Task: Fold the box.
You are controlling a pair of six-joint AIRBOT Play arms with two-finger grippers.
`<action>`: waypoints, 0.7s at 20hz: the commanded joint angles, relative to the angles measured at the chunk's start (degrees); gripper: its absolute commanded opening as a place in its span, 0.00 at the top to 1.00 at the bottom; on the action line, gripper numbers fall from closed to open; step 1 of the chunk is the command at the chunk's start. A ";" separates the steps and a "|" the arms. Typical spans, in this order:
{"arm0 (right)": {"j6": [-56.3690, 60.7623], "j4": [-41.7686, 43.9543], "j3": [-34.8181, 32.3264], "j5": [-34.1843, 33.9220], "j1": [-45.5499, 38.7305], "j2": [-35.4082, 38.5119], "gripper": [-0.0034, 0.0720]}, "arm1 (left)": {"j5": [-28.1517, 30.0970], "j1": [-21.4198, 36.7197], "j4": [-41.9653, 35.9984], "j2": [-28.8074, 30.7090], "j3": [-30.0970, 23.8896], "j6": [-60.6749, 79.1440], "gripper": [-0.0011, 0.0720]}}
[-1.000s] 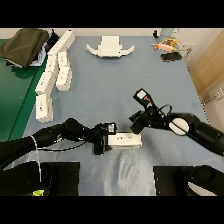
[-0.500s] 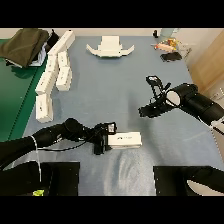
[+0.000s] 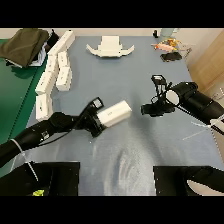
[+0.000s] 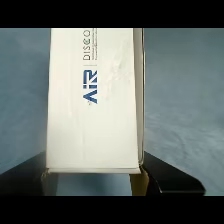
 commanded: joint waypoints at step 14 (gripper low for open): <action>0.57 -0.85 0.04 -1.75 0.00 -0.07 0.95 | 3.54 35.45 27.06 -4.42 0.26 -40.92 0.26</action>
